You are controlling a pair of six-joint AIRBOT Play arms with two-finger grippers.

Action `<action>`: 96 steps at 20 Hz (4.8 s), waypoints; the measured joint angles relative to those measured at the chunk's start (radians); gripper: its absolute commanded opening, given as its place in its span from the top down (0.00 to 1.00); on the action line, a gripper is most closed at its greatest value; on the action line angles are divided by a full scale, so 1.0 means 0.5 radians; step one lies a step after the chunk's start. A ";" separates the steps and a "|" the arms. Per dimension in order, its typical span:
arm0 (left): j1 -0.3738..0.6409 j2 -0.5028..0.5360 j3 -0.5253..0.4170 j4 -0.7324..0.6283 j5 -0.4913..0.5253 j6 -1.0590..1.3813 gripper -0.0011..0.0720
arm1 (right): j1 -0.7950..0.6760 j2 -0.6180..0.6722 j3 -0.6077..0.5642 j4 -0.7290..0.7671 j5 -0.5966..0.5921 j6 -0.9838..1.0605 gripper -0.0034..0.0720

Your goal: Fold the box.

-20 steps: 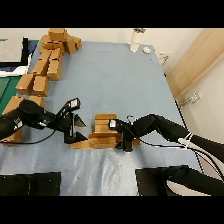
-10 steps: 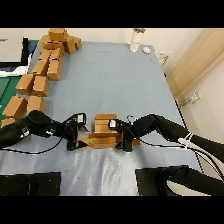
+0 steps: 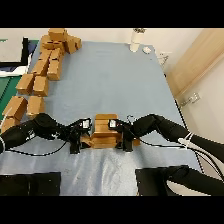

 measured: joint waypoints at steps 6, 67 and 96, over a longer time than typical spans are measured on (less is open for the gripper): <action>-0.056 -0.012 0.000 -0.007 0.120 0.005 0.70 | 0.001 0.000 0.000 -0.001 0.001 0.001 0.19; 0.362 0.224 -0.120 0.357 -0.252 -2.897 0.98 | 0.000 0.000 0.000 -0.001 0.001 0.001 0.19; 0.056 0.173 0.166 0.216 -0.298 -3.004 0.50 | 0.000 0.000 0.000 0.000 0.000 0.000 0.19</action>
